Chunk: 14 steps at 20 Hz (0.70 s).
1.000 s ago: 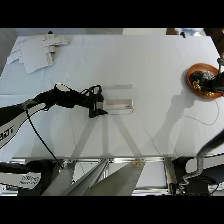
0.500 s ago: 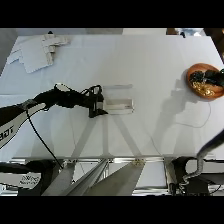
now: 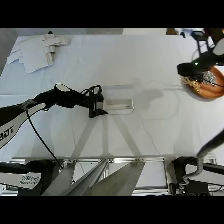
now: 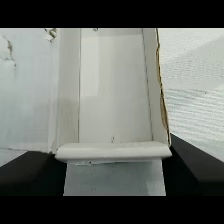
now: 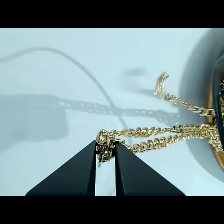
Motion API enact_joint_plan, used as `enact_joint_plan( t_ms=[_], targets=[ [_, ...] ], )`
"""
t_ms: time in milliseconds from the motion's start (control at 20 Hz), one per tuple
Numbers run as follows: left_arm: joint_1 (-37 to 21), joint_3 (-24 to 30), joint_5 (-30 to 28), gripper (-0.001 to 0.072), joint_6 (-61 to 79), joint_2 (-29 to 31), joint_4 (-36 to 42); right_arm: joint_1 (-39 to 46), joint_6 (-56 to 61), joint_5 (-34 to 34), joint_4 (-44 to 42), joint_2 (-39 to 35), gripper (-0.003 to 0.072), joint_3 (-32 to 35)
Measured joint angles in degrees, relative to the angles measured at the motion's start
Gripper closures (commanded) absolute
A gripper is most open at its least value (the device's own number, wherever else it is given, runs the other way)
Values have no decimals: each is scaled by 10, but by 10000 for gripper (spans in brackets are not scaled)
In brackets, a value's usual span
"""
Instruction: Fold the box and place the chain.
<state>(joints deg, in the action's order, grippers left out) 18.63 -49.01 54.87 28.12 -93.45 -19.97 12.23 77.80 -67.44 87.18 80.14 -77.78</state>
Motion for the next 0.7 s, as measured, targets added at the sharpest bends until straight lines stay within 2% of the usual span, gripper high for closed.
enact_joint_plan(
  t_ms=[700],
  targets=[
    [0, 0, 0, 618, 0, 0, 0, -212, -49, -116, 11, -35, 677, 0]
  ],
)
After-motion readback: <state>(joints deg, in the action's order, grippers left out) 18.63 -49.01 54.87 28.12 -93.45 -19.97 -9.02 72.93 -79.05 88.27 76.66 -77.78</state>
